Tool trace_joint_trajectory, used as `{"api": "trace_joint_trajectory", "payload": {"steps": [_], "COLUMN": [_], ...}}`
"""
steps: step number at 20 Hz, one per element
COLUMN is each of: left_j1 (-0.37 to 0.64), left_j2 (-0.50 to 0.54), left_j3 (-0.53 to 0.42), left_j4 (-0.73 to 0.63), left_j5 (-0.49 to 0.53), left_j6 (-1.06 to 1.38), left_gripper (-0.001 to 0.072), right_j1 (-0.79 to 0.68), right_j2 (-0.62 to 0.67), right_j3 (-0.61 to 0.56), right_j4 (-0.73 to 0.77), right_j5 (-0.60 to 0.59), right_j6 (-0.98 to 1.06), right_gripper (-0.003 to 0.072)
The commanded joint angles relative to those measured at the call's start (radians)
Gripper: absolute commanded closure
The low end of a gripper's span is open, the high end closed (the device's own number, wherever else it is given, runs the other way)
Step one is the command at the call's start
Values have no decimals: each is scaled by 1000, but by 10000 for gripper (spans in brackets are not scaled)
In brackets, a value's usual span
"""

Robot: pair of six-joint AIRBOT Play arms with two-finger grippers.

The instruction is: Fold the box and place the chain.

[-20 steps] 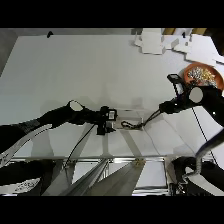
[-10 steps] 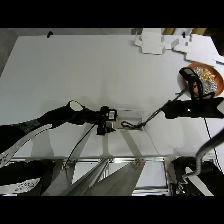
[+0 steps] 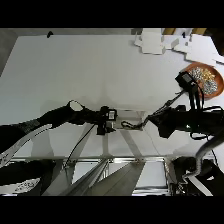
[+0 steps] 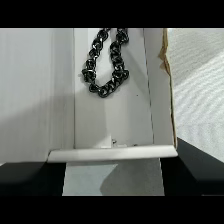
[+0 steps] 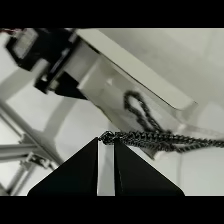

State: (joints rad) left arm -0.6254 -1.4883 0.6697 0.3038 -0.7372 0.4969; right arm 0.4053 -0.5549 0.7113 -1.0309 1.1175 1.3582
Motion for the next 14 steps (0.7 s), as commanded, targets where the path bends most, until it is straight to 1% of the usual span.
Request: {"api": "trace_joint_trajectory", "payload": {"steps": [1, 4, 8, 14], "left_j1": [0, 0, 0, 0], "left_j2": [0, 0, 0, 0], "left_j3": [0, 0, 0, 0], "left_j4": [0, 0, 0, 0], "left_j5": [0, 0, 0, 0], "left_j6": [0, 0, 0, 0], "left_gripper": [437, 437, 437, 437], "right_j1": [127, 188, 243, 244], "right_j2": [3, -31, -137, -323], "right_j3": [1, 1, 1, 1], "right_j4": [25, 18, -12, -20], "right_j5": [-124, -187, -236, -241], "right_j6": [36, 58, 59, 55], "right_gripper": [668, 668, 667, 667]}}
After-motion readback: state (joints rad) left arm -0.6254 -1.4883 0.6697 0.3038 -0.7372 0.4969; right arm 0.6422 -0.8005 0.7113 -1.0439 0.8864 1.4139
